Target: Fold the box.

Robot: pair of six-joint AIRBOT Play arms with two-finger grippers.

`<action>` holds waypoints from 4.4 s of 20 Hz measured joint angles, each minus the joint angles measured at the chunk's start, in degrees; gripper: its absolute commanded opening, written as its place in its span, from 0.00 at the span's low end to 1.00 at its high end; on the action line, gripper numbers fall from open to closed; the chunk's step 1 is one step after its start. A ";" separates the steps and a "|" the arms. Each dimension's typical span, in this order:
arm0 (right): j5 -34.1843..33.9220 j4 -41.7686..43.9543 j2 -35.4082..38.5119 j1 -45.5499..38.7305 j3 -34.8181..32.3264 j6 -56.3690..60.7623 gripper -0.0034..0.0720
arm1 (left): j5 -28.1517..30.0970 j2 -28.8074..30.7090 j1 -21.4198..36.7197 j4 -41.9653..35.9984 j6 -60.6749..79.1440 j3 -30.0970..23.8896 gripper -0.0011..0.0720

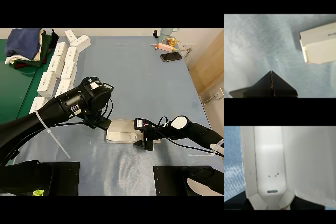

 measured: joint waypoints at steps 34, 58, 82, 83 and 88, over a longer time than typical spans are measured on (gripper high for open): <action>0.00 0.02 0.00 0.00 0.00 0.02 0.71 | 44.61 6.38 24.65 -59.28 127.80 -38.62 0.97; 0.00 0.02 0.00 0.00 0.00 0.00 0.71 | 50.23 1.51 19.91 -68.78 129.44 -39.50 0.97; 0.00 0.02 0.00 0.00 0.00 0.02 0.71 | 51.32 1.40 19.26 -69.13 129.70 -39.60 0.81; 0.00 0.02 0.00 0.00 0.00 0.02 0.71 | 51.30 1.40 19.26 -69.13 129.70 -39.60 0.81; 0.00 0.00 0.00 0.00 0.00 0.02 0.71 | 51.28 1.40 19.26 -69.11 129.74 -39.60 0.80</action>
